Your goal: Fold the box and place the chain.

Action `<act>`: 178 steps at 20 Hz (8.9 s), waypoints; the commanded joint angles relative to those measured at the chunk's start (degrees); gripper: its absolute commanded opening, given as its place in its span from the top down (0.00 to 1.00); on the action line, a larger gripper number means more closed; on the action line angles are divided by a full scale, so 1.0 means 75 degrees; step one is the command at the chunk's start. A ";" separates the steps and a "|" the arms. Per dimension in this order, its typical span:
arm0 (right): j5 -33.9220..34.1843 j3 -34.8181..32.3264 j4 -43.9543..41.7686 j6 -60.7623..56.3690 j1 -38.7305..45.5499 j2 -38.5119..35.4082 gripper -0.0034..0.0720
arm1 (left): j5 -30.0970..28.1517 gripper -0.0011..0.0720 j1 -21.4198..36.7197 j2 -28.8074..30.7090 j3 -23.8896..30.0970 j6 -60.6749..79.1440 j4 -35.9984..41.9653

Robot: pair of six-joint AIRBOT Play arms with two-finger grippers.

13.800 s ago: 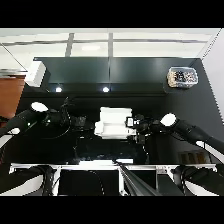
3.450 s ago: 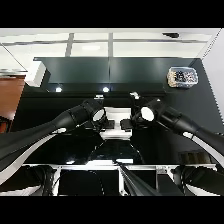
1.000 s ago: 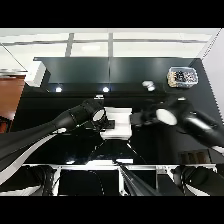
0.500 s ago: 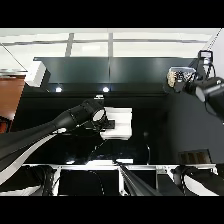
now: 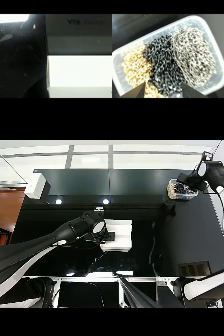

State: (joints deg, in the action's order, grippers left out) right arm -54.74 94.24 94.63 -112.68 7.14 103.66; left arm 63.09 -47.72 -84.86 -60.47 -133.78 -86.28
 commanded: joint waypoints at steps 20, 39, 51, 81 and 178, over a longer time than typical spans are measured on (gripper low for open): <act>-0.0921 0.1259 -0.1891 0.2498 0.0571 -0.1250 0.94 | 0.0073 0.95 0.0000 -0.0006 -0.0006 0.0003 0.0210; -0.5027 0.1236 -0.5788 0.4669 0.0405 -0.6111 0.94 | -0.0006 0.95 0.0003 -0.0006 -0.0006 0.0003 0.0224; -0.4202 -0.0851 -0.7146 0.4937 -0.2579 -0.6706 0.94 | -0.0009 0.95 0.0000 -0.0006 -0.0006 0.0003 0.0224; 0.0361 -0.6580 -0.6787 0.4162 -0.4852 -0.6321 0.94 | -0.0015 0.95 0.0000 -0.0006 -0.0006 0.0003 0.0201; -0.0892 -0.6528 -0.3220 0.3075 -0.2017 -0.6595 0.58 | -0.2326 0.01 0.2932 0.1661 0.3946 1.9925 0.7627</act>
State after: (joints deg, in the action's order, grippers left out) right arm -61.43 45.28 70.50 -89.62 -8.01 54.17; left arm 46.44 -24.86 -72.40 -30.81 15.25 -29.10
